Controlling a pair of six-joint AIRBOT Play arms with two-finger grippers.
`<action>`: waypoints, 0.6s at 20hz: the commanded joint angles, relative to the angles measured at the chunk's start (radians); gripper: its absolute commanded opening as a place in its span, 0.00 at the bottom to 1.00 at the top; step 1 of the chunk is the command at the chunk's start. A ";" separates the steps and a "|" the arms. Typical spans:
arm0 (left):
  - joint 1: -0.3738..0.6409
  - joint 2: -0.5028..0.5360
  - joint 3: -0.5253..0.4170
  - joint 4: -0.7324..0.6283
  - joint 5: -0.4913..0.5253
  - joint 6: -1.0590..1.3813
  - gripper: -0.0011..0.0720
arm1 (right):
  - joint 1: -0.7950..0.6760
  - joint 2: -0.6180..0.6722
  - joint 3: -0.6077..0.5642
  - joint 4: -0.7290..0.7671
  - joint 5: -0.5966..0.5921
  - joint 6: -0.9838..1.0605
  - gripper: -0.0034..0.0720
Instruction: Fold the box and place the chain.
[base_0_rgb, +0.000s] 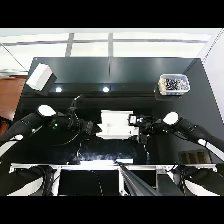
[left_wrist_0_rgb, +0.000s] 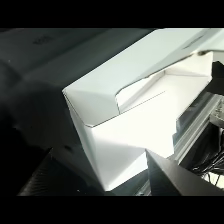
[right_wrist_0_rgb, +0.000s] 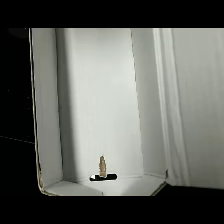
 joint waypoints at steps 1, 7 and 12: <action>-0.063 0.003 0.005 0.018 0.076 -0.066 0.96 | 0.000 0.000 0.000 0.000 0.000 0.000 0.23; -0.142 0.003 0.044 0.112 0.123 -0.230 0.94 | 0.000 0.000 0.000 0.000 0.000 0.000 0.23; -0.185 0.003 0.106 0.256 0.115 -0.386 0.94 | 0.000 0.000 0.000 0.000 0.000 0.000 0.23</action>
